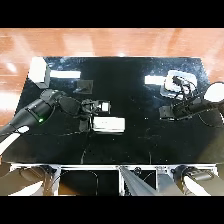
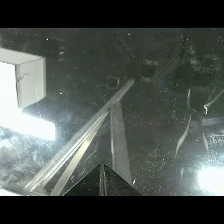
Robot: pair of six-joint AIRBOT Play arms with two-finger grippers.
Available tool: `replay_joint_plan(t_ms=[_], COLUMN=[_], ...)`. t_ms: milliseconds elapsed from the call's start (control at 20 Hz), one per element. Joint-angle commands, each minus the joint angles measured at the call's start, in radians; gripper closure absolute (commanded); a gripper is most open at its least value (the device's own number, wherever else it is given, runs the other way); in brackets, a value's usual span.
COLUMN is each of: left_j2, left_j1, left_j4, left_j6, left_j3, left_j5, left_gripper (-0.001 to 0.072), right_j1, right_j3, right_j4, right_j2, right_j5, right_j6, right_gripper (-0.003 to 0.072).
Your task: Fold the box and place the chain.
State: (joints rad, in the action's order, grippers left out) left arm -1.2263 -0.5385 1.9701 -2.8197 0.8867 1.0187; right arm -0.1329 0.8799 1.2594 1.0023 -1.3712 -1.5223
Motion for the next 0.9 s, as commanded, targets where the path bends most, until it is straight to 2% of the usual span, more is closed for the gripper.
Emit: replay_joint_plan(t_ms=[0,850], left_j2=[0.005,-0.023], left_j1=[0.000,-0.005], left_j4=[0.046,0.083], left_j6=[-0.005,-0.005], left_j3=[-0.010,-0.012], left_j5=[-0.021,-0.022], left_gripper=[0.0079,0.0080], right_j1=[0.000,0.000], right_j3=[0.000,0.000], right_j4=[0.002,0.002], right_j2=[0.000,0.000], right_j5=[0.005,0.030], right_j6=[0.001,0.001], right_gripper=[0.0651,0.0651])
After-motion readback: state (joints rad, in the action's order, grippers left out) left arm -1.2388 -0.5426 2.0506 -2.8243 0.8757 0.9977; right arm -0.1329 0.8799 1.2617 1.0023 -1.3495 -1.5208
